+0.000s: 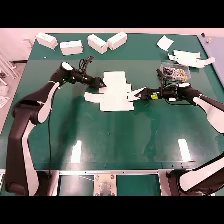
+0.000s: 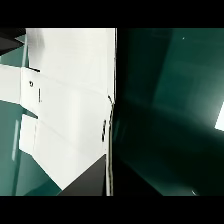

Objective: Fold the box and place the chain.

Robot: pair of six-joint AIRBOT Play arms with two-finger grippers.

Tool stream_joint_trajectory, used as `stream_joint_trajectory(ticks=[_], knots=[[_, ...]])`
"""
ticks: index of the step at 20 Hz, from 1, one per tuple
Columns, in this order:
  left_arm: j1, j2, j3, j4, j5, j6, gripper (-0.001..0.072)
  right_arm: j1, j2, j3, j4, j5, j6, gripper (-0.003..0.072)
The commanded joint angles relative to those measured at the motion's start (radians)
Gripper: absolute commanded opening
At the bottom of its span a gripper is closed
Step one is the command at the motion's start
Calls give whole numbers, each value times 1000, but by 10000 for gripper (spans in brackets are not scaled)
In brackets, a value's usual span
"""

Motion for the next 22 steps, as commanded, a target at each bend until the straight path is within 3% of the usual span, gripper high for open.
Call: stream_joint_trajectory(ticks=[1, 3, 14, 16, 22], knots=[[-2, -2, 1, -12, -29, 23, 525, 1, 0, 1, 0, 0, 0, 13], [-2, -3, 0, -38, -32, 52, 467, 1, 0, 1, 0, 0, 0, 13], [-2, -50, 0, -199, -58, 101, 465, 1, 0, 0, 0, 0, 0, 13], [-2, -52, 0, -200, -56, 106, 364, 1, 0, 0, 0, 0, 0, 14], [-2, -52, 0, -201, -56, 143, 335, 1, 0, 0, 0, 0, 0, 14]])
